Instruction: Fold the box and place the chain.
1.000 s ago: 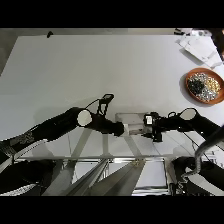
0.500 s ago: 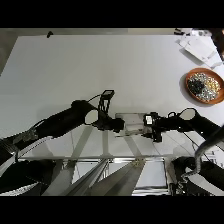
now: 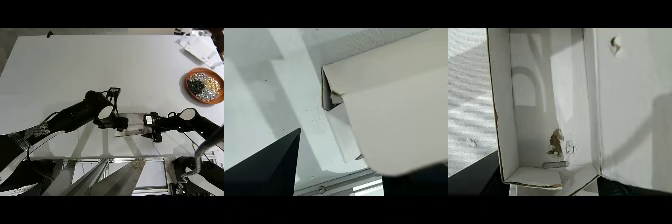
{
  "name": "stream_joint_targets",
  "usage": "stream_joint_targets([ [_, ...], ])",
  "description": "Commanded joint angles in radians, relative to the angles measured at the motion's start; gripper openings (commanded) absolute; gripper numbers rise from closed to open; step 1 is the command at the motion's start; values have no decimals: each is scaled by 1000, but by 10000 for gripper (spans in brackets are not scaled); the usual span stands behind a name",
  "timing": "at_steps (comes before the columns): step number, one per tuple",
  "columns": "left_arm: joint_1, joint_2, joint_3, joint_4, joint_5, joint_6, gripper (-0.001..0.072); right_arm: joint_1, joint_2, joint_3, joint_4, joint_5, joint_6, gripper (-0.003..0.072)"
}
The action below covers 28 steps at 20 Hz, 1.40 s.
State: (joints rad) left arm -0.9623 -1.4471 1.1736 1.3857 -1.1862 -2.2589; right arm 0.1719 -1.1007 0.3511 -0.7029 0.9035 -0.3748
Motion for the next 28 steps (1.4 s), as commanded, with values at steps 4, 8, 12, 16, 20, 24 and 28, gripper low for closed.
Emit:
stream_joint_targets([
  [4,-2,-10,89,85,-82,-244,534,0,0,0,0,0,0,385],
  [8,-34,-34,89,95,-101,-250,517,0,0,0,0,0,0,385],
  [12,-69,-71,84,53,-137,-260,507,0,0,0,0,1,0,385],
  [16,-72,-77,83,44,-141,-259,507,0,0,0,0,1,0,385],
  [20,-72,-93,83,39,-104,-263,466,0,0,0,0,0,0,385],
  [24,-72,-132,83,36,-89,-262,289,0,0,0,0,1,0,385],
  [28,-72,-164,84,34,-7,-261,289,0,0,0,0,0,0,385],
])
